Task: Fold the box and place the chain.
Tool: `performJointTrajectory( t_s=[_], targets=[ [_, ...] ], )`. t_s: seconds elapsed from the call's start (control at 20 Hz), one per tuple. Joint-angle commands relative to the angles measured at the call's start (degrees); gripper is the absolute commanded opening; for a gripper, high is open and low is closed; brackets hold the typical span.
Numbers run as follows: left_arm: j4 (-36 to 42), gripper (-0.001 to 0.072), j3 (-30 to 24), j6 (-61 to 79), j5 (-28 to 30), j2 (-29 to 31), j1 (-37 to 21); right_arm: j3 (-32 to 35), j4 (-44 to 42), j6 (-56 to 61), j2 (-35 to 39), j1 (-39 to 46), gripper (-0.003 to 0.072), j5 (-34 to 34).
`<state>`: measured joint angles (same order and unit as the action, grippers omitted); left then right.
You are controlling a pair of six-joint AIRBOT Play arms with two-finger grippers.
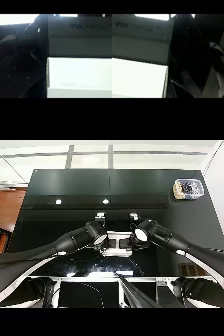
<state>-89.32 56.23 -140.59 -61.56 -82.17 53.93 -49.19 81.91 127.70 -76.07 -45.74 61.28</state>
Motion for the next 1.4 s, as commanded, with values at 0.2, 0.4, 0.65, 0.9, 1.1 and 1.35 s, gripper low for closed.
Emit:
performJointTrajectory(
  t_s=[0.2, 0.4, 0.65, 0.9, 1.1, 1.35],
  targets=[
    [0.0, 0.0031, 0.0, 0.0, 0.0, 0.0, 0.0, -0.1, 0.1, 2.6, -0.5, -0.1, 0.0072, -0.5],
    [0.0, 0.0031, 0.0, 0.0, 0.0, 0.0, 0.0, -0.1, 0.1, 2.6, -0.6, -0.1, 0.0046, -0.7],
    [0.0, 0.0031, 0.0, 0.0, 0.0, 0.0, 0.0, -0.8, 0.1, 2.6, -0.6, -0.1, 0.0045, -1.2],
    [0.0, 0.0031, 0.0, 0.0, 0.0, 0.0, 0.0, -0.9, 0.0, 2.6, -0.3, 0.0, 0.0278, -1.6],
    [0.0, 0.0031, 0.0, 0.0, 0.0, 0.0, 0.0, -0.9, 0.7, 0.7, 3.6, 0.1, 0.0383, 0.7],
    [0.0, 0.0031, 0.0, 0.0, -0.1, 0.0, 0.0, -0.9, 5.1, -4.4, 17.7, 0.1, 0.0382, 7.9]
  ],
)
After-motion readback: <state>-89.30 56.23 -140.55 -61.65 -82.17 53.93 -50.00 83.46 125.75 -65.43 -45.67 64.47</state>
